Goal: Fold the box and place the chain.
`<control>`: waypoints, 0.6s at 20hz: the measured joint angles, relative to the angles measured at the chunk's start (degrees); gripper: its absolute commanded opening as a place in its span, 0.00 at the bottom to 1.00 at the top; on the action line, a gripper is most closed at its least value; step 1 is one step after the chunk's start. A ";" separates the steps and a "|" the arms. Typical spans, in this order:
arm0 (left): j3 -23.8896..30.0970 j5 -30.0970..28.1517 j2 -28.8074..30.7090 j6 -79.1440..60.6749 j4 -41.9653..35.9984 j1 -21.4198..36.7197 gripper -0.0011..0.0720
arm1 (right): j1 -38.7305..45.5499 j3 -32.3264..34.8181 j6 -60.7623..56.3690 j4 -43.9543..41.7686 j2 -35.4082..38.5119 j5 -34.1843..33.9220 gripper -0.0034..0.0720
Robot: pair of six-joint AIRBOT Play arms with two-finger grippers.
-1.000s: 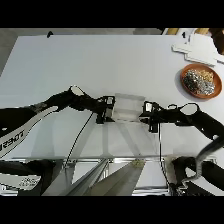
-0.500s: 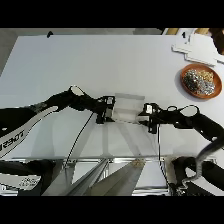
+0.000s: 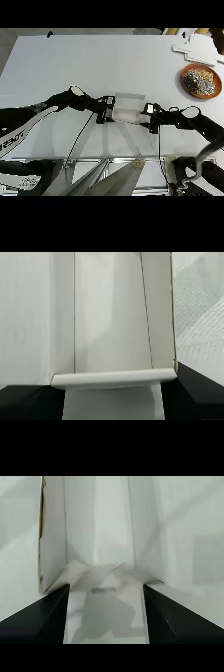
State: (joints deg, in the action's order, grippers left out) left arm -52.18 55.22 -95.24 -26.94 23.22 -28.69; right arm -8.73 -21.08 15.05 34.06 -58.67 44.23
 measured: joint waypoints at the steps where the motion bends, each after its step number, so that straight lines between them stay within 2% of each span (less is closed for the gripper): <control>1: 0.00 -0.13 0.00 0.11 -0.20 -0.02 0.20 | 0.72 0.02 -3.39 2.12 2.10 0.98 0.18; 2: 0.00 -0.24 0.00 0.13 -0.02 0.00 0.20 | 1.64 0.02 -7.45 4.63 4.59 1.88 0.06; 6: 0.00 -0.15 0.00 0.09 0.20 0.00 0.20 | 4.85 0.04 -26.08 11.72 13.42 3.50 0.07; 12: 0.00 -0.13 0.00 -0.02 0.35 0.00 0.20 | 11.30 0.04 -63.73 17.42 17.38 -1.88 0.07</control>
